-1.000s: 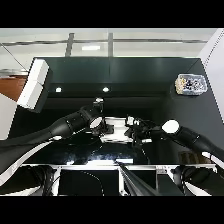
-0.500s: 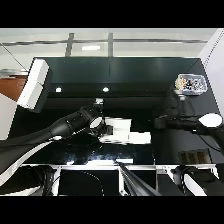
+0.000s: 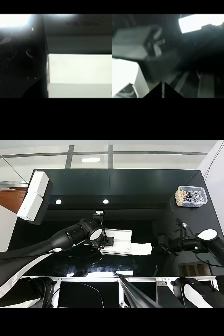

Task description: Fold the box and place the chain.

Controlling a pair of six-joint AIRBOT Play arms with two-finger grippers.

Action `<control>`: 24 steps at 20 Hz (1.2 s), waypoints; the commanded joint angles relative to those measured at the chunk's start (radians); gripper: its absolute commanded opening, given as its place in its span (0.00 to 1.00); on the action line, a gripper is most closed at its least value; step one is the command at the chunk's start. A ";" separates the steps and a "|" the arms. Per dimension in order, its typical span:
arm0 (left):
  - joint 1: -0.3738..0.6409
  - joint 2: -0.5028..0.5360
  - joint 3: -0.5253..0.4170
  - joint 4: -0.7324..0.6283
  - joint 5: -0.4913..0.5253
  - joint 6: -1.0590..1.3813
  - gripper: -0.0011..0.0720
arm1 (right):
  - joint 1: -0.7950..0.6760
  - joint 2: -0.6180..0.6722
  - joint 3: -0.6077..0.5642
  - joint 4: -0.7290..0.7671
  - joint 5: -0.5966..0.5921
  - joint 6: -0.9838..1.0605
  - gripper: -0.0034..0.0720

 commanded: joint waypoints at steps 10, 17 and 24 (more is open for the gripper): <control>0.000 -0.021 0.000 0.006 0.002 0.000 0.05 | 0.270 -0.079 -0.004 0.137 -0.145 -0.060 0.10; 0.000 -0.020 0.000 0.006 -0.004 0.000 0.05 | 0.270 -0.078 0.104 0.231 0.010 -0.218 0.64; 0.000 -0.020 0.000 0.006 -0.004 0.000 0.05 | 0.283 -0.078 0.171 0.229 0.058 -0.190 0.99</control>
